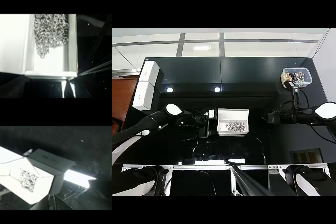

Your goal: Fold the box and place the chain.

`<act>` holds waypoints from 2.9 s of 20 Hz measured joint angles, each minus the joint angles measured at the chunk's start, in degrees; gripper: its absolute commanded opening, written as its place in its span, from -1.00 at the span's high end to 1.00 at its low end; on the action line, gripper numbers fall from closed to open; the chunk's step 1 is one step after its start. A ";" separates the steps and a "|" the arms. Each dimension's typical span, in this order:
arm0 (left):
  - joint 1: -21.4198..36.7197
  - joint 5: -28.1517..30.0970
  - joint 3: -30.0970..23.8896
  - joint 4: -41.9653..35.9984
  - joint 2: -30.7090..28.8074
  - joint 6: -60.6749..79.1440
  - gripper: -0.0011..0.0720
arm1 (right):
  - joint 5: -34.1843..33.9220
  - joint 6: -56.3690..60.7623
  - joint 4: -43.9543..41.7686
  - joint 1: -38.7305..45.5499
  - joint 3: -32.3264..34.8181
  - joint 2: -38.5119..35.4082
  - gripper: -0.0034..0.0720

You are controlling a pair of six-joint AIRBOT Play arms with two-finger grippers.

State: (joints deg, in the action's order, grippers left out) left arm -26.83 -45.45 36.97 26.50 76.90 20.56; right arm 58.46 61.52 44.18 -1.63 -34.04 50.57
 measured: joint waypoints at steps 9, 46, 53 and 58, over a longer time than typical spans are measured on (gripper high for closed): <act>-3.30 2.62 1.31 2.60 1.11 -1.97 0.01 | -0.76 -0.02 0.00 0.00 0.00 0.02 0.77; -3.58 5.03 1.36 2.56 1.16 -3.56 0.01 | 7.69 -37.44 1.05 -14.62 -19.89 20.57 -0.98; -3.58 5.03 1.36 2.56 1.16 -3.54 0.01 | 6.84 -44.11 1.33 -16.59 -17.35 20.57 -0.96; -3.58 5.03 1.36 2.58 1.16 -3.54 0.01 | 6.62 -45.20 2.58 -18.08 -17.00 20.59 -0.30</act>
State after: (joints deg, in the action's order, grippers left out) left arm -30.41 -40.42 38.33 29.08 78.06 17.02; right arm 65.08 16.32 46.76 -19.70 -51.05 71.16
